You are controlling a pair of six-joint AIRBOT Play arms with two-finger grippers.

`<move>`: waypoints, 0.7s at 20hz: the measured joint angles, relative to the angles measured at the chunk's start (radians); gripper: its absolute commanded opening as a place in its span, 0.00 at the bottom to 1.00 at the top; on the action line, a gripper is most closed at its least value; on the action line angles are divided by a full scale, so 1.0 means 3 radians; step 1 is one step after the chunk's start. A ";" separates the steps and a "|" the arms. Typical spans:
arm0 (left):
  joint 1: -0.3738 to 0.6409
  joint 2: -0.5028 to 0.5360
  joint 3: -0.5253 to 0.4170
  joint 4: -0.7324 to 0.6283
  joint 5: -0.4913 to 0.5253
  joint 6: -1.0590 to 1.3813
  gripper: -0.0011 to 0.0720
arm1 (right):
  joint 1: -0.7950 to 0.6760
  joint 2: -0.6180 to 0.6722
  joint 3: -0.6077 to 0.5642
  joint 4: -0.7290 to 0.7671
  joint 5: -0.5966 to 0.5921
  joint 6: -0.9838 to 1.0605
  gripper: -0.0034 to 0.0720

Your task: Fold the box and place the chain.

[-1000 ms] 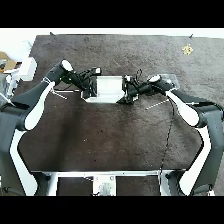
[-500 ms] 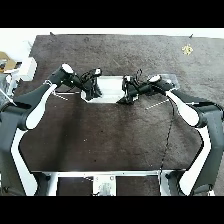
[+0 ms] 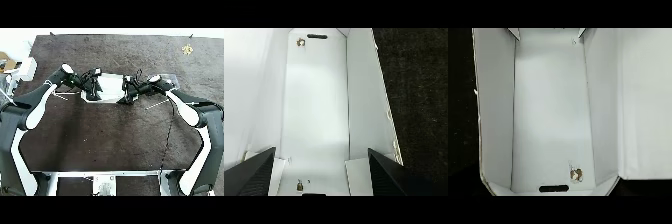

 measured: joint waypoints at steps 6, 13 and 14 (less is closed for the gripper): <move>-0.0001 -0.0003 0.0001 0.0053 -0.0011 -0.0191 0.10 | 0.0000 0.0000 0.0000 0.0001 0.0000 -0.0001 0.37; 0.0011 0.0061 0.0200 0.0350 -0.0467 -0.0712 0.03 | 0.0000 0.0000 0.0000 0.0001 0.0000 -0.0004 0.37; 0.0033 0.0099 0.0248 0.0369 -0.0524 -0.0819 0.03 | 0.0000 0.0000 0.0000 0.0001 0.0000 -0.0003 0.37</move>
